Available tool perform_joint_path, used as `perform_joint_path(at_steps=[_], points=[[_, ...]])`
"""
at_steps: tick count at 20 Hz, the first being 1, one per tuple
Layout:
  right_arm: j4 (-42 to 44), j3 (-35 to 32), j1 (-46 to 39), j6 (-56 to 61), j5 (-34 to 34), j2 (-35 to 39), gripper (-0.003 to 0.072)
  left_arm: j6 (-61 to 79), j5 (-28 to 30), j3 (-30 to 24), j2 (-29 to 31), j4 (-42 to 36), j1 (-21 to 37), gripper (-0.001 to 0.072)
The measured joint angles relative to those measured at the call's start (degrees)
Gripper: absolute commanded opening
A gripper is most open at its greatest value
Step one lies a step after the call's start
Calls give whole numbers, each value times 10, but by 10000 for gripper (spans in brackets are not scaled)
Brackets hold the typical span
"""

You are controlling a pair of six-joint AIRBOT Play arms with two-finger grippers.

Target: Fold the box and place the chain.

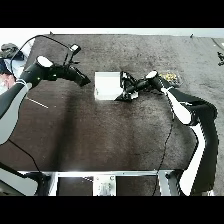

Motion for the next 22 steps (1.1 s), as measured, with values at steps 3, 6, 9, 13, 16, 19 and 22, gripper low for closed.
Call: perform_joint_path(at_steps=[3, 6, 9, 13, 16, 19, 22], points=[[0, 0, 0, 0, 0, 0, 449, 61, 14, 0, -14, -15, 3, 572], [0, 0, 0, 0, 0, 0, 449, 122, 21, 23, -55, -42, 8, 572], [0, 0, 0, 0, 0, 0, 449, 211, -9, 47, -98, -86, 23, 531], [0, 0, 0, 0, 0, 0, 449, 318, -105, 63, -141, -147, 47, 678], [0, 0, 0, 0, 0, 0, 449, 372, -150, 66, -165, -188, 54, 686], [0, 0, 0, 0, 0, 0, 449, 412, -168, 67, -182, -208, 56, 720], [0, 0, 0, 0, 0, 0, 449, 452, -187, 67, -197, -215, 56, 720]])
